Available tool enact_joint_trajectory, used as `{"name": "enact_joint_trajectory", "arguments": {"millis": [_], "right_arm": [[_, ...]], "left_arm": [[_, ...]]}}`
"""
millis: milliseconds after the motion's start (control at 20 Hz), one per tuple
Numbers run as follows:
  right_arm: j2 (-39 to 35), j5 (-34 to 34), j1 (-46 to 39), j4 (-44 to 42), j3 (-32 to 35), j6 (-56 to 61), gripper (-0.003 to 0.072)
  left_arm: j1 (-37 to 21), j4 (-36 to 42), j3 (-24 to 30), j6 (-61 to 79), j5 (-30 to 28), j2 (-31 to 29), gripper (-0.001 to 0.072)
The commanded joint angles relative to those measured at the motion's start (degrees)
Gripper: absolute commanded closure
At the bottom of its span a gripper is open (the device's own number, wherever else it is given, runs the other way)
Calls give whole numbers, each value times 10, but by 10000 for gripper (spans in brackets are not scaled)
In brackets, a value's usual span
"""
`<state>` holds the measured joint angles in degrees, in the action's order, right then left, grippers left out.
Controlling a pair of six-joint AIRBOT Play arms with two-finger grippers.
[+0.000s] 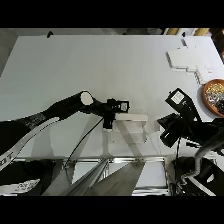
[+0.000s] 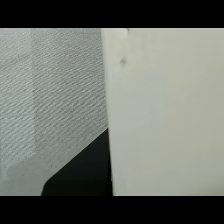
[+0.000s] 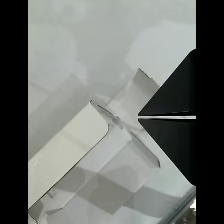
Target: Fold the box and place the chain.
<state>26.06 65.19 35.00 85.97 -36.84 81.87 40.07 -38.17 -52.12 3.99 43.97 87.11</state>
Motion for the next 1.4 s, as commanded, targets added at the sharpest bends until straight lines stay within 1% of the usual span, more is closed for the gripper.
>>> {"name": "enact_joint_trajectory", "arguments": {"millis": [0,150,350,400,500,600,650,700,800,900,1000,1150,1250,1300,1350], "right_arm": [[0,0,0,-1,0,0,668],[0,7,0,-1,0,-4,668],[0,38,0,-7,0,-46,668],[0,33,0,-21,2,-57,668],[0,11,0,-64,20,-122,668],[3,-35,0,-102,58,-209,666],[9,-55,0,-117,80,-253,632],[20,-67,0,-129,98,-289,620],[56,-59,0,-134,114,-332,557],[90,-44,0,-169,114,-332,556],[94,-31,0,-199,114,-355,557],[83,-42,0,-138,122,-376,556],[68,-53,0,-95,136,-376,499],[62,-63,0,-90,146,-377,493],[57,-76,5,-90,158,-382,444]], "left_arm": [[0,0,0,0,4,0,698],[0,0,0,0,4,0,698],[0,0,0,0,4,0,698],[0,0,0,0,4,0,698],[0,0,0,0,4,0,698],[0,0,0,0,4,0,698],[0,0,0,0,4,0,698],[0,0,0,0,4,0,698],[0,0,0,0,4,0,698],[0,0,0,0,4,0,698],[0,0,0,0,4,0,698],[0,0,0,0,4,0,698],[0,0,0,0,4,0,698],[0,0,0,0,4,0,698],[0,0,0,0,4,0,698]]}}
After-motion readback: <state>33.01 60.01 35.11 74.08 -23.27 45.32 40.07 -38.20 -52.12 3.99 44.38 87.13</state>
